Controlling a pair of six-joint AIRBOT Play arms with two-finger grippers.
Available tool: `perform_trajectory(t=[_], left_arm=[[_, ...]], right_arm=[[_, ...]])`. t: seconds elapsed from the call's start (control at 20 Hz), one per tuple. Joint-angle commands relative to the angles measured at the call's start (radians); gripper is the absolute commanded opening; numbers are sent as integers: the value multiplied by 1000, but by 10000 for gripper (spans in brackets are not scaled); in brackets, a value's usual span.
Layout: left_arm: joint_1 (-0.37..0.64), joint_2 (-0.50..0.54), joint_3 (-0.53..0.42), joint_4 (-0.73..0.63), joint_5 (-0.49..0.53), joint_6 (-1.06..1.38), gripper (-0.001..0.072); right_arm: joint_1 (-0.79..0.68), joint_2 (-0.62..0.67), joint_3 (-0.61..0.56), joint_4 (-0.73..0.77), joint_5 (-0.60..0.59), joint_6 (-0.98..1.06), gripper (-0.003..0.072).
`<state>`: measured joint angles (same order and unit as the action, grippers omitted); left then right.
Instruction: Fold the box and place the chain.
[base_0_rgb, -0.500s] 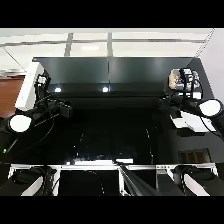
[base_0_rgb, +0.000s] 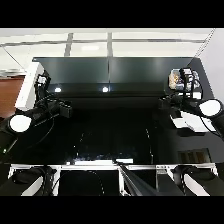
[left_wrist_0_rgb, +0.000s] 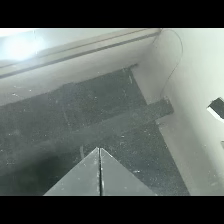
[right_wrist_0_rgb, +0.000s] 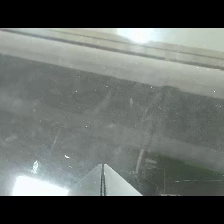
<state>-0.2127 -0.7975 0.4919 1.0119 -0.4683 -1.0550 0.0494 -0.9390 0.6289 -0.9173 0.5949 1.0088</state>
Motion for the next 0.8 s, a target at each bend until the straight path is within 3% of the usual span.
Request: perform_trajectory(t=[0.0,0.35,0.5,0.6,0.65,0.7,0.75], left_arm=[[0,0,0,0,0,0,26],[0,0,0,-64,35,-1,26],[-1,-3,0,-63,97,0,26],[-1,-33,0,-90,180,-1,37],[-2,-49,0,-112,202,-1,251],[-5,-61,2,-112,204,0,671],[-11,-63,5,-113,194,-5,705]], right_arm=[[1,0,-1,0,0,0,13],[2,0,-1,58,-13,1,12],[3,-2,-1,256,-196,0,13],[4,-23,-1,301,-311,1,13],[4,-38,-1,299,-329,0,13],[3,-54,-1,299,-325,1,13],[4,-65,-1,299,-299,1,13]])
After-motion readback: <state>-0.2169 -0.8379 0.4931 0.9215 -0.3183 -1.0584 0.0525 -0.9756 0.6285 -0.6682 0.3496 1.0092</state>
